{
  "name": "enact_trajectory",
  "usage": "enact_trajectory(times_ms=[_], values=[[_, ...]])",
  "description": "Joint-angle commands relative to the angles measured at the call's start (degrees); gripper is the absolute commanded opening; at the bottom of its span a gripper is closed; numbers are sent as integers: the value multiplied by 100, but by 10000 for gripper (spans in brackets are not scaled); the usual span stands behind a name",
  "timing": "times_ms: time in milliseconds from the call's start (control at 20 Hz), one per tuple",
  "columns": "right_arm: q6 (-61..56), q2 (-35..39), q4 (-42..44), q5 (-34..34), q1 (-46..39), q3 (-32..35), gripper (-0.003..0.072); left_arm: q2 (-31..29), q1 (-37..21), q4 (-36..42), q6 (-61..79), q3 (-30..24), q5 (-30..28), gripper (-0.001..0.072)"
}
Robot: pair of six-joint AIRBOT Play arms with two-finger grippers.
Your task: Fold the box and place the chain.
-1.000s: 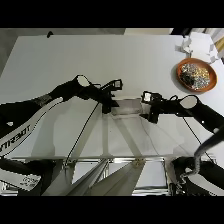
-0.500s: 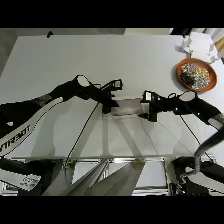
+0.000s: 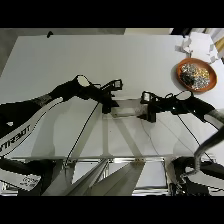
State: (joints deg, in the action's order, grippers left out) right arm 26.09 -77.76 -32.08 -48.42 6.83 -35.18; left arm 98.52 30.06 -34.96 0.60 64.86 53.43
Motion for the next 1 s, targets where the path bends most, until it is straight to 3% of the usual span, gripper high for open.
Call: enact_trajectory(times_ms=[0,350,500,950], values=[[170,-70,68,-24,-4,-4,637,-2,4,0,0,-2,-4,11],[280,-76,256,-76,22,-4,634,-2,4,0,0,-2,-7,11],[282,-144,216,-155,37,-4,525,-2,4,0,0,-2,-7,11],[293,-153,188,-140,37,-4,513,-2,4,0,0,-2,-4,11]])
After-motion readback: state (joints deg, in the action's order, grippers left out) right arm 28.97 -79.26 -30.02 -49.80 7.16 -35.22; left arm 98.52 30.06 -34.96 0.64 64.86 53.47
